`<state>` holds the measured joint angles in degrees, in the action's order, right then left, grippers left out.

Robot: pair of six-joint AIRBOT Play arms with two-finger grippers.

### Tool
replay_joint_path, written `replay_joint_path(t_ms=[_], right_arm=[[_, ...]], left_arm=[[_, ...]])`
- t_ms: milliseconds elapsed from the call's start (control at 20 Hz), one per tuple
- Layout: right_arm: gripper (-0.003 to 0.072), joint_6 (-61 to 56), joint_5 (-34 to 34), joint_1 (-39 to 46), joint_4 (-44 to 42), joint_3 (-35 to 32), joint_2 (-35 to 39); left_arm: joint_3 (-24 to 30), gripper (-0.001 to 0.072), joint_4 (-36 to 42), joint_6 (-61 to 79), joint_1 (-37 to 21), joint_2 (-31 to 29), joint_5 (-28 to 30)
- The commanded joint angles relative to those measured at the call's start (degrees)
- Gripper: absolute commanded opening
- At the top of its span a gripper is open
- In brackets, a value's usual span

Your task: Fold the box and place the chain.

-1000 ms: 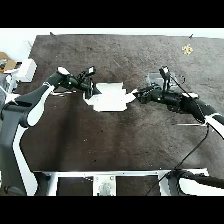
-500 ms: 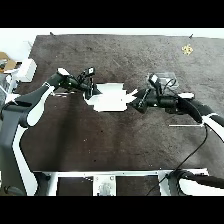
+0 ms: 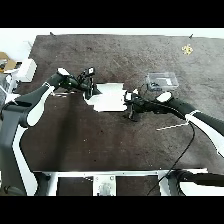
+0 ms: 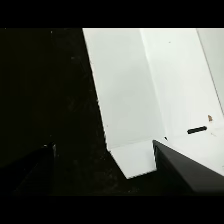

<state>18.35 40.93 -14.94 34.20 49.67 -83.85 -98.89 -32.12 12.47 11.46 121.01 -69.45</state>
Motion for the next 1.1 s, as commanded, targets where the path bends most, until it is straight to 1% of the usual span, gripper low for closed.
replay_joint_path(t_ms=[0, 100, 200, 450, 650, 750, 1050], right_arm=[[0.0682, 0.1, -6.5, -1.9, 2.7, 0.6, -1.1], [0.0681, 0.1, -6.9, -1.9, 2.7, 2.1, -3.2], [0.065, 0.1, -6.7, -2.0, 2.7, 3.8, -5.7], [0.0653, 0.1, -10.4, -2.0, 4.0, 4.4, -6.1], [0.0653, 0.0, -6.8, -0.7, 3.9, 7.5, -3.7], [0.0652, -0.2, -4.8, 0.4, 2.7, 9.9, -3.8], [0.0655, -0.2, 3.0, 3.6, 2.1, 17.7, -8.9]], left_arm=[[0.0, 0.001, 0.0, 0.0, 0.0, 0.0, 0.0], [0.0, 0.001, 0.0, 0.0, 0.0, 0.0, 0.0], [0.0, 0.001, 0.0, 0.0, 0.0, 0.0, 0.0], [0.0, 0.001, 0.0, 0.0, 0.0, 0.0, 0.0], [0.0, 0.001, 0.0, 0.0, 0.0, 0.0, 0.0], [0.0, 0.001, 0.0, 0.0, 0.0, 0.0, 0.0], [0.0, 0.0011, 0.0, 0.0, 0.0, 0.0, 0.0]])
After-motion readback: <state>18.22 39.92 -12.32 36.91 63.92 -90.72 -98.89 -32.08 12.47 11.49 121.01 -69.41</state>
